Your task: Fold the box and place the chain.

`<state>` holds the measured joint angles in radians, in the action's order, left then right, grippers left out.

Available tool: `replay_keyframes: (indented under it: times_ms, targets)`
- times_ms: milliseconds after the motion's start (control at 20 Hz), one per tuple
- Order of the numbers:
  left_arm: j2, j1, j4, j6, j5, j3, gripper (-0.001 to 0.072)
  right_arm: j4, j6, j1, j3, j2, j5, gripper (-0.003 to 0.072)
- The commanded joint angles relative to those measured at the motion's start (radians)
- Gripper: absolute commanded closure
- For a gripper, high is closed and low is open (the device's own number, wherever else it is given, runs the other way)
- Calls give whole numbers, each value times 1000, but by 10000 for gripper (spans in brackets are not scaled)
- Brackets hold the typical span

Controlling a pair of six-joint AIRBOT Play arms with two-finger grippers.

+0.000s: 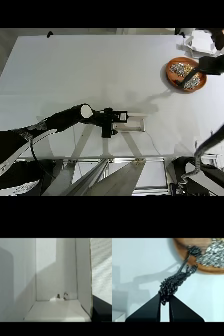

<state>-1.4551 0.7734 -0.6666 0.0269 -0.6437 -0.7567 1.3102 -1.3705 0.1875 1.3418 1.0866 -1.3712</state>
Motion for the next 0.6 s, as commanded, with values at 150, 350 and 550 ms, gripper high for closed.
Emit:
replay_keyframes:
  times_ms: [150, 350, 550]
  targets:
    - [0, 0, 0, 0, 0, 0, 388, -88, 20, 0, -37, -232, -194, 678]
    - [0, 0, 0, 0, 0, 0, 388, -121, 18, -1, -163, -407, -192, 677]
    - [0, 0, 0, 0, 0, 0, 388, -221, 19, 0, -378, -565, -178, 677]
